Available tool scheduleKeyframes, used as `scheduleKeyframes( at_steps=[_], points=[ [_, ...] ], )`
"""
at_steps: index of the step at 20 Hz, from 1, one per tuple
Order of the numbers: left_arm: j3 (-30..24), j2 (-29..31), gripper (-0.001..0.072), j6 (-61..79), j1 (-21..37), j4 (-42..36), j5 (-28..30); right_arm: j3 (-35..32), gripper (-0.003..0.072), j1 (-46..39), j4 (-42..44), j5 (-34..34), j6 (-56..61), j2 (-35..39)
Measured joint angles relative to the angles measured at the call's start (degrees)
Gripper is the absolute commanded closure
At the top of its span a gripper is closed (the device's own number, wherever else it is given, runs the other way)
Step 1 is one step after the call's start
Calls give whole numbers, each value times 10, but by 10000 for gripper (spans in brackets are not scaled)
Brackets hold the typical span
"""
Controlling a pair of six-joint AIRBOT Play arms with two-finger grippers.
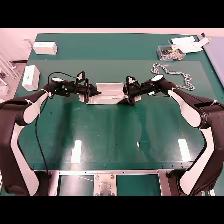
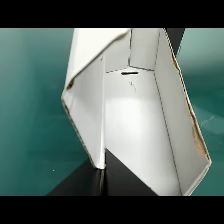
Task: Fold the box and place the chain.
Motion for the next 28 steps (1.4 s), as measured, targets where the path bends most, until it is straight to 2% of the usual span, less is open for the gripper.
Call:
scheduleKeyframes(
  at_steps=[8, 9, 10, 21, 22, 23, 27, 28],
  points=[
    [0, 1, 671, 0, 0, 0, 0, 0, 102, 0, 0, 0, 0, 0],
    [0, 1, 461, 0, 0, 0, 0, 0, 102, 0, 0, 0, 0, 0],
    [0, 1, 307, 0, 0, 5, 4, 0, 102, 0, 2, 1, 0, 0],
    [4, 4, 308, 1, 8, -16, -28, 0, 102, 0, 0, 0, 0, 0],
    [4, 4, 242, 1, 15, -30, -36, 0, 103, 0, 0, 0, 0, 0],
    [4, 4, 137, 2, 22, -45, -51, 0, 103, 0, 0, 0, 0, 0],
    [4, 4, 143, 2, 55, -113, -138, 0, 102, 0, 0, 0, 0, 0],
    [4, 4, 206, 2, 63, -127, -162, 0, 102, 0, 0, 0, 0, 0]
  ],
)
